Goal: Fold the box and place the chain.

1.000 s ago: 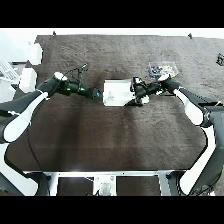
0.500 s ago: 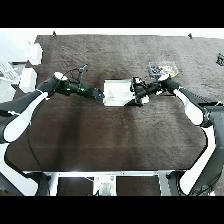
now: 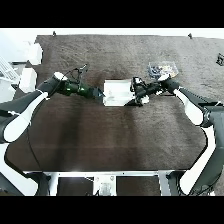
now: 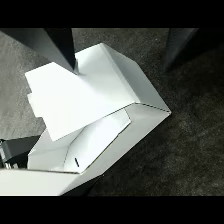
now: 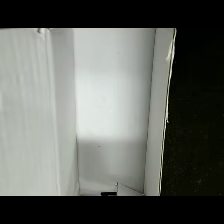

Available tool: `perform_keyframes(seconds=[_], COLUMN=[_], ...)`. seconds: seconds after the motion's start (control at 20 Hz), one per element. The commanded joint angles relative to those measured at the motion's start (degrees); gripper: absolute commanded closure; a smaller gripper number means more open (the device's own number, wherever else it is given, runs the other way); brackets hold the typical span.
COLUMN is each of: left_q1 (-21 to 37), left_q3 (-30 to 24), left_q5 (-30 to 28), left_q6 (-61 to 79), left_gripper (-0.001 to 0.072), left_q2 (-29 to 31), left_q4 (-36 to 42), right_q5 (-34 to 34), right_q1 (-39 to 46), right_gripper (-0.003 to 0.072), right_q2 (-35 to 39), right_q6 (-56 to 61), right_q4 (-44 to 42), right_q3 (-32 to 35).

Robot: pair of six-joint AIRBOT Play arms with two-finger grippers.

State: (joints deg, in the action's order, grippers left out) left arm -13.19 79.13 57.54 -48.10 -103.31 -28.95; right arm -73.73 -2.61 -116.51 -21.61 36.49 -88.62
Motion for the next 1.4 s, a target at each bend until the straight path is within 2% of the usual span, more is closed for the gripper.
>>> perform_keyframes(seconds=[0.0, 0.15, 0.4, 0.7, 1.0, 1.35], left_q1=[-0.3, -2.3, -4.0, -4.8, -7.3, -8.6], left_q3=[0.0, 0.1, 0.1, 0.6, 3.3, 3.5], left_q5=[-0.3, -3.8, -6.6, -7.0, -7.0, -8.9], left_q6=[-5.4, -13.5, -18.2, -22.9, -32.0, -34.7], left_gripper=[0.0114, 0.0114, 0.0114, 0.0114, 0.0114, 0.0114], left_q2=[0.0, 0.0, 0.0, 0.0, 0.0, 0.0], left_q4=[1.3, 0.6, -1.1, -2.8, -13.8, -14.4], right_q5=[0.0, 0.0, 0.0, 0.0, 0.0, 0.0], right_q1=[-0.1, -0.1, -0.1, -0.1, -0.1, -0.1], right_gripper=[0.0147, 0.0147, 0.0147, 0.0147, 0.0147, 0.0147], right_q2=[0.0, 0.0, 0.0, 0.0, 0.0, 0.0], right_q6=[0.0, 0.0, 0.0, 0.0, 0.0, 0.0], right_q4=[0.0, 0.0, 0.0, 0.0, 0.0, 0.0], right_q3=[0.0, 0.0, 0.0, 0.0, 0.0, 0.0])
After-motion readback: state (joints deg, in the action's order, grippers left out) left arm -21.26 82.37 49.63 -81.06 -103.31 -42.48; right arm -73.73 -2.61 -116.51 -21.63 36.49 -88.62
